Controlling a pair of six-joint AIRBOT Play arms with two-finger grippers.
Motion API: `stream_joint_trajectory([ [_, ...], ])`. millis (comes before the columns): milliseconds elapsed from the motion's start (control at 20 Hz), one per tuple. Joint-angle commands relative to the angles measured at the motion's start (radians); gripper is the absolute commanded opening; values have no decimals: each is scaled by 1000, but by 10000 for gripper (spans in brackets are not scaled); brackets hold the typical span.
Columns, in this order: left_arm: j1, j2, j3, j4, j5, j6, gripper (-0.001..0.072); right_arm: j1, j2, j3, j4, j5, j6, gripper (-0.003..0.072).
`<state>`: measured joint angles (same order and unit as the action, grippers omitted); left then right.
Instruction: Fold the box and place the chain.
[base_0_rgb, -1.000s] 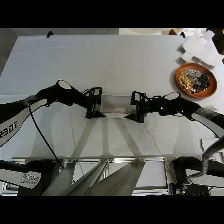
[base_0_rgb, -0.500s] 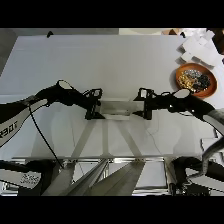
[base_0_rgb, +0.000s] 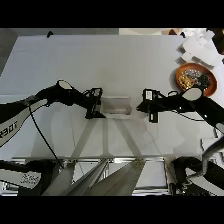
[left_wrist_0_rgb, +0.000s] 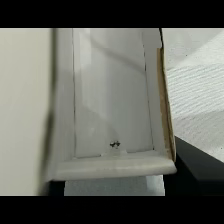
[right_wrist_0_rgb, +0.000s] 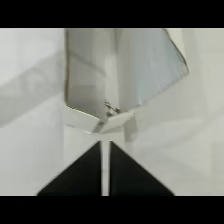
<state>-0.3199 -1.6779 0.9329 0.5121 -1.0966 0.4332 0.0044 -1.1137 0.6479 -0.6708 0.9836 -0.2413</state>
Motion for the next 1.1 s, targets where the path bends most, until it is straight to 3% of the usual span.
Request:
stream_joint_trajectory([
  [0, 0, -1, 0, 0, 0, 0, 277, 0, 67, 1, 21, 178, 13, 10],
  [100, 0, -1, 0, 0, 0, 0, 277, 1, 74, 1, 82, 233, 13, 10],
  [250, 0, -1, 0, 0, 0, -1, 277, 1, 73, 1, 174, 211, 13, 10],
  [550, 0, -1, 0, 0, 1, 0, 277, 17, 31, 2, 273, 8, 3, 5],
  [800, 0, -1, 0, 0, 0, -1, 277, 43, -181, 92, 408, 15, -28, 5],
  [1050, 0, -1, 0, 0, 1, -1, 277, 43, -374, 156, 642, 44, -30, 5],
])
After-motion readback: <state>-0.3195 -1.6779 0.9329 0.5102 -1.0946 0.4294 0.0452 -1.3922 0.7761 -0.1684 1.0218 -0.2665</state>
